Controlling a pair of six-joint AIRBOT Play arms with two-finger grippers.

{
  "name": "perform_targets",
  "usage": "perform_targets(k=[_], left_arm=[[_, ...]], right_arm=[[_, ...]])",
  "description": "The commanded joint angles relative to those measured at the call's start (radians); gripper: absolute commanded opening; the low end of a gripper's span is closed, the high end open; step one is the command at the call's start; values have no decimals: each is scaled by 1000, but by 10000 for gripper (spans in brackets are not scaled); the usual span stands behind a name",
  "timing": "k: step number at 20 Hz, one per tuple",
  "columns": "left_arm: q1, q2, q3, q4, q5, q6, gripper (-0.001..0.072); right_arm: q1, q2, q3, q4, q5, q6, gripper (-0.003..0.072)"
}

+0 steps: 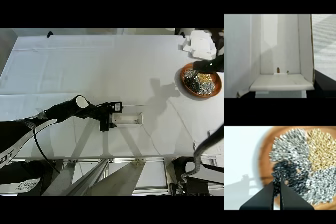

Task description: Fold the box and place the chain.

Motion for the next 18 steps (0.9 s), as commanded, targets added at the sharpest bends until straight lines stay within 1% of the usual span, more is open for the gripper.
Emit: perform_targets(k=[1,3,6,10,12,13,15,18], left_arm=[[0,0,0,0,0,0,434],[0,0,0,0,0,0,434],[0,0,0,0,0,1,434],[0,0,0,0,0,0,434],[0,0,0,0,0,0,434],[0,0,0,0,0,0,434],[0,0,0,0,0,0,434],[0,0,0,0,0,0,434]], right_arm=[[0,149,0,191,90,-99,19],[0,227,0,254,148,-127,19],[0,343,0,306,239,-150,19],[0,495,0,363,343,-202,19],[0,563,0,364,398,-202,19],[0,592,0,370,416,-202,19],[0,646,0,426,438,-202,19],[0,710,0,580,440,-235,19]])
